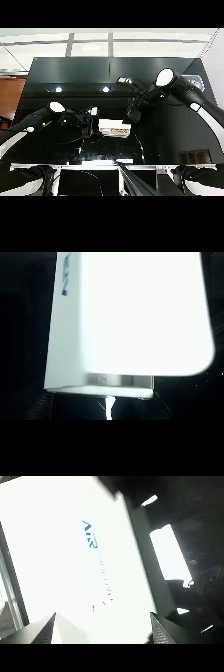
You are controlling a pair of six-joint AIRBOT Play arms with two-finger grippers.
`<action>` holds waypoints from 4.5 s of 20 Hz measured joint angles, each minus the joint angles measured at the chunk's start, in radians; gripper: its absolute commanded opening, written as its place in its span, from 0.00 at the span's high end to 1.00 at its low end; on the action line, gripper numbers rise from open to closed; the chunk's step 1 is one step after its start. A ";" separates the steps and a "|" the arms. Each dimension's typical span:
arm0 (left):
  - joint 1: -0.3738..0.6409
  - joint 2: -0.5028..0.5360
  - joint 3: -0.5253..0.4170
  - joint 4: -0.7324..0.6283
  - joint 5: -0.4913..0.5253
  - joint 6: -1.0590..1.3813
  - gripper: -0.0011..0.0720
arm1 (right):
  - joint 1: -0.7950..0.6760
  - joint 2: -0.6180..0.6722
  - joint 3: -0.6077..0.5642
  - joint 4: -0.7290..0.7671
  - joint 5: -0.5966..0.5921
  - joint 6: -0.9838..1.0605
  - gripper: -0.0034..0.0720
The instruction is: Fold the box and place the chain.
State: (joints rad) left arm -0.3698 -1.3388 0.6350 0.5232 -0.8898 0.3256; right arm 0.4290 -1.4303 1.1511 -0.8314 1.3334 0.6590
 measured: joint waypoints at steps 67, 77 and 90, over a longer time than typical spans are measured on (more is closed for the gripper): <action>0.000 0.000 0.000 0.000 -0.002 -0.001 0.30 | 0.210 0.100 -0.085 -0.216 -0.233 0.026 0.55; 0.000 0.000 0.000 0.001 -0.003 0.000 0.30 | 0.210 0.098 -0.107 -0.201 -0.275 0.026 0.64; 0.000 0.000 0.000 0.001 -0.003 0.001 0.30 | 0.210 0.097 -0.118 -0.189 -0.238 0.029 0.53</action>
State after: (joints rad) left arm -0.3698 -1.3388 0.6350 0.5243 -0.8928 0.3264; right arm 0.6392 -1.3338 1.0328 -1.0203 1.0958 0.6884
